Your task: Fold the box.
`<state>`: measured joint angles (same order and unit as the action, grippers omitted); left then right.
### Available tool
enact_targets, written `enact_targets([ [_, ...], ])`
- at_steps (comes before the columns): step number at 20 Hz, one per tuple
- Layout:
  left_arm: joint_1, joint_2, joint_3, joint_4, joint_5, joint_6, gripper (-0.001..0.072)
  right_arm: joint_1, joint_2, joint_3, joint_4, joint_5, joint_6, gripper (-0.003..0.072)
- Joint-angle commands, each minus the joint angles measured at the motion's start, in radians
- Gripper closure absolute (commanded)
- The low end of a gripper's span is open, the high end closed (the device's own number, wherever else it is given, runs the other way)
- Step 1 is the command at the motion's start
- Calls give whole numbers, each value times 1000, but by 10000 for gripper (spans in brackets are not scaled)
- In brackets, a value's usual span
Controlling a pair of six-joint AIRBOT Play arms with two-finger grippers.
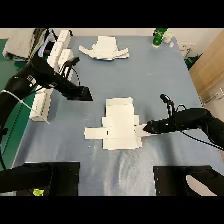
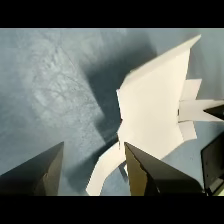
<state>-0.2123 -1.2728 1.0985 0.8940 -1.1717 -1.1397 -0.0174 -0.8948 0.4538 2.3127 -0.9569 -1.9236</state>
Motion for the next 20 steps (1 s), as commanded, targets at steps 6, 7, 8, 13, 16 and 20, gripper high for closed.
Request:
enact_targets([
  [6, 13, -284, -41, -394, -70, 380, 142, 88, 20, -8, 6, 29, -10, 687],
  [7, 11, -314, -25, -398, -74, 395, 142, 110, 19, -8, 5, 41, -2, 687],
  [8, 7, -342, -4, -400, -83, 400, 143, 128, 19, -8, 3, 54, 9, 687],
  [13, -24, -422, 41, -396, -192, 431, 250, 155, 17, -8, 2, 89, 42, 687],
  [16, -57, -428, 42, -397, -234, 486, 250, 155, 16, -8, -2, 92, 42, 687],
  [20, -74, -428, 52, -369, -237, 518, 435, 155, 16, -8, -1, 92, 47, 687],
])
